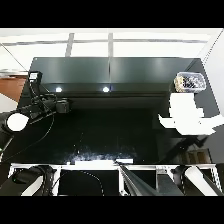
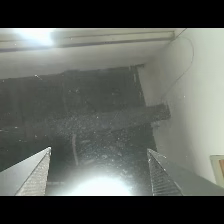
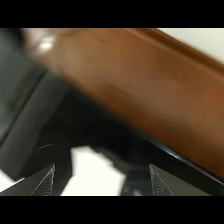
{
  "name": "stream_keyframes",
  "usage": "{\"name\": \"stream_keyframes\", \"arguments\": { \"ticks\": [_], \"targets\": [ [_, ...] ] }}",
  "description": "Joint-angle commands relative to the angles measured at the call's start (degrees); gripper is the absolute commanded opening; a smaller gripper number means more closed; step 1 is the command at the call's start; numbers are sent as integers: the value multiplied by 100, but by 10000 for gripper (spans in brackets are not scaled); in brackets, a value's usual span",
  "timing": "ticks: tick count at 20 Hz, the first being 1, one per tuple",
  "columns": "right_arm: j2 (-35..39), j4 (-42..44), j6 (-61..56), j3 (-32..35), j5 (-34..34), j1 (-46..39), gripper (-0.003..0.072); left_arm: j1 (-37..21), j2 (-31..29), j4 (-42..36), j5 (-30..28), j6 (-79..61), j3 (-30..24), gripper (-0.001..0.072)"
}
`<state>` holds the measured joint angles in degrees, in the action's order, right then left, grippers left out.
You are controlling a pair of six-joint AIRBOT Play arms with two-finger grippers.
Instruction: Fold the box and place the chain.
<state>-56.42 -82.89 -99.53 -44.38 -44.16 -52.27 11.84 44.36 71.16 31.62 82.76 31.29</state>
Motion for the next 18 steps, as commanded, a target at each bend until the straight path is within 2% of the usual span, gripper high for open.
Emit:
{"name": "stream_keyframes", "arguments": {
  "ticks": [1, 3, 4, 6, 10, 13, 18],
  "targets": [
    [-662, 1711, 1580, -282, -636, -1222, 718, 2, 28, 7, 4, -2, 2, 701],
    [-1449, 3582, 3670, -765, -1722, -1464, 718, 2, 70, -7, 11, -2, 2, 701],
    [-1902, 3904, 4183, -1093, -2450, -1484, 718, 2, 76, -4, 9, -4, 2, 701],
    [-2667, 3700, 4253, -1622, -3416, -1438, 718, 2, 101, 0, -7, -4, 2, 701],
    [-3832, 3467, 4166, -2398, -4472, -1425, 718, 2, 116, 0, -7, -4, 2, 701],
    [-4269, 2789, 4232, -2859, -4562, -1327, 718, 2, 116, -4, -11, -2, 2, 701],
    [-4546, 2605, 4931, -3071, -4452, -922, 717, 2, 116, -4, -13, -2, 2, 701]
  ]
}}
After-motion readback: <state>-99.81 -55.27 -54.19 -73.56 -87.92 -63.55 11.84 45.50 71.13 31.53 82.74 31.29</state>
